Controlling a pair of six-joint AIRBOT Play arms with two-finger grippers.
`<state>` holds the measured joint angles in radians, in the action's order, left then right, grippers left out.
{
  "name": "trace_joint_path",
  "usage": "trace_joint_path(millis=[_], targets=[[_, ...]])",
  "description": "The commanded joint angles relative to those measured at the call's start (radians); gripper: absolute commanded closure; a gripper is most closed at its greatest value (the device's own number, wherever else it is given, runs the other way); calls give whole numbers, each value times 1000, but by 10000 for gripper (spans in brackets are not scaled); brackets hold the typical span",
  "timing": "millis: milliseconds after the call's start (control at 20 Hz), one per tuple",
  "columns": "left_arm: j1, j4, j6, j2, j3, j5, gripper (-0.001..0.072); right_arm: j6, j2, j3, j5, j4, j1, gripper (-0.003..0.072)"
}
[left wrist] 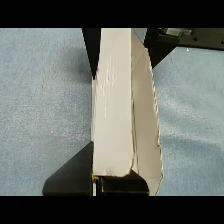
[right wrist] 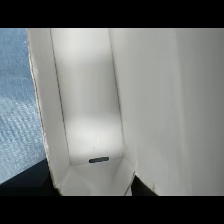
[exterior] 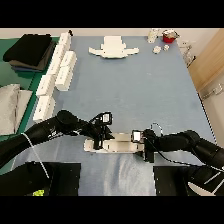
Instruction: Fold the box.
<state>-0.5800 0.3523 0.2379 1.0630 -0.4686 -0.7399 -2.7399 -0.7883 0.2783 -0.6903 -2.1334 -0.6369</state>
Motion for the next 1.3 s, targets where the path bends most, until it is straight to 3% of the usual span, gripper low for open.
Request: trace_joint_path(millis=[0,500,550,600,800,900,1000,1150,1200,1250], targets=[[0,-7,-5,3,-1,-3,695,1,0,1,1,-1,-1,187],[0,-7,-4,3,-1,-3,688,1,0,1,1,-1,-1,188],[0,-7,-4,3,-1,-2,495,1,0,1,1,-1,-1,187],[0,-7,-11,3,-1,-2,401,1,0,1,1,-1,-1,187],[2,27,-79,-19,-1,0,415,1,0,1,1,-1,-1,187],[11,135,-230,-57,-1,-3,414,1,0,1,1,-1,-1,187],[31,287,-465,-124,-1,-12,275,1,0,1,1,-1,-1,187],[74,454,-791,-242,-1,-137,294,1,0,1,1,-1,-1,187],[81,485,-848,-275,-1,-196,366,1,0,1,1,-1,-1,187],[82,501,-892,-306,-1,-265,489,1,0,1,1,-1,-1,187]])
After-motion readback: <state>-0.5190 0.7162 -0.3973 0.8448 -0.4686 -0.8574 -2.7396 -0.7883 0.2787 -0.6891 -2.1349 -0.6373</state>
